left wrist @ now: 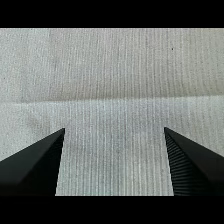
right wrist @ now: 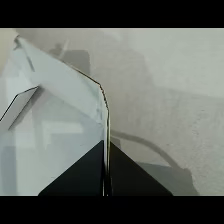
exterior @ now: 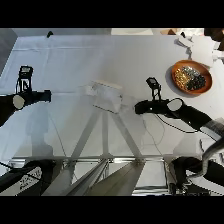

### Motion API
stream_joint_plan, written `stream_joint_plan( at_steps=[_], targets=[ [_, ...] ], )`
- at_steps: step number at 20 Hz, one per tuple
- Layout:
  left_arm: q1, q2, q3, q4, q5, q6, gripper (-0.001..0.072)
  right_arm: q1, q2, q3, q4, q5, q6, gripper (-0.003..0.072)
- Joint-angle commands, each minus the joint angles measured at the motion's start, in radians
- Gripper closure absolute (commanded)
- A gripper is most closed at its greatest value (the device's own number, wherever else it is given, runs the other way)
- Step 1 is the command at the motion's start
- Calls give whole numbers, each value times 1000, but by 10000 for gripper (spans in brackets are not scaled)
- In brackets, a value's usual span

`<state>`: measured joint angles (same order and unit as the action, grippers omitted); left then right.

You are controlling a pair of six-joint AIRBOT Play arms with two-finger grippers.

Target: Fold the box and place the chain.

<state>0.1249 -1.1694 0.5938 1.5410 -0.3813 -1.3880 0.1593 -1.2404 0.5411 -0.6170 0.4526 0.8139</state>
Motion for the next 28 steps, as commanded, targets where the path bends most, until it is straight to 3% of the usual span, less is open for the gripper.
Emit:
stream_joint_plan(
  at_steps=[1, 5, 8, 15, 28],
  targets=[
    [-1, 1, 0, 0, 0, 0, 11, 0, 8, 23, -40, 113, -13, 679],
    [0, 1, 0, 0, 0, 0, 11, 0, 22, 79, -138, 256, -11, 679],
    [0, 1, 0, 0, 0, 0, 11, -16, 25, 98, -218, 272, -10, 683],
    [-1, 1, 0, 0, 0, 0, 11, -166, 24, 102, -222, 318, -62, 683],
    [-1, 1, 0, -4, 0, 0, 11, -170, 10, 102, -266, 359, -67, 677]
  ],
)
